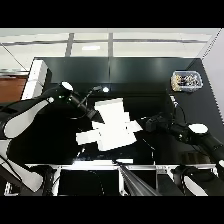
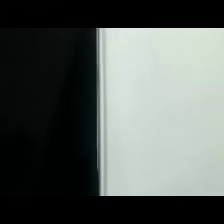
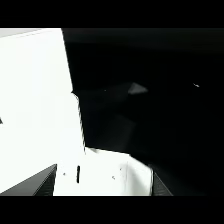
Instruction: Fold the box and place the chain.
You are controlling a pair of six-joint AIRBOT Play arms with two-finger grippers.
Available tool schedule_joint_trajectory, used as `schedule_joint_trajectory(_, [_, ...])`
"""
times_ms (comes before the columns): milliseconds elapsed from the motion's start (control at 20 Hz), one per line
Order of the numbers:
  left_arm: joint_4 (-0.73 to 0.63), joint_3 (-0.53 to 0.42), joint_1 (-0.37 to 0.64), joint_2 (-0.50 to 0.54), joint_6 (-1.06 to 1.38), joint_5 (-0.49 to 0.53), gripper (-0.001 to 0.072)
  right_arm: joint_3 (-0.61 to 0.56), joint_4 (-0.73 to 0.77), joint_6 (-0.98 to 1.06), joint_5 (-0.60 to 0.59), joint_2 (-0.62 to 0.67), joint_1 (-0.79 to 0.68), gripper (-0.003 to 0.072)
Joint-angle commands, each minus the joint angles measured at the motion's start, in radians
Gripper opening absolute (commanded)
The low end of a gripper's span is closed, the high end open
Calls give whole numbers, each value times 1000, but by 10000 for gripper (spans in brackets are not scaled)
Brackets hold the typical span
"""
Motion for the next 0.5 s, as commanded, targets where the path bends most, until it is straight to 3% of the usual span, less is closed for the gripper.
schedule_joint_trajectory(0, [38, 21, -9, 19, 18, 10, 22, 125, -296, 89, 162, 0, -61, 620])
schedule_joint_trajectory(100, [102, -8, -41, 79, 22, 131, 22, 221, -432, 117, 251, 0, -106, 619])
schedule_joint_trajectory(200, [58, -72, -78, 171, 113, 273, 22, 290, -491, 115, 280, 0, -143, 620])
schedule_joint_trajectory(350, [-57, -209, -130, 333, 377, 519, 23, 328, -486, 115, 198, 0, -157, 619])
schedule_joint_trajectory(450, [-55, -270, -153, 390, 542, 591, 25, 328, -422, 115, 145, 0, -157, 619])
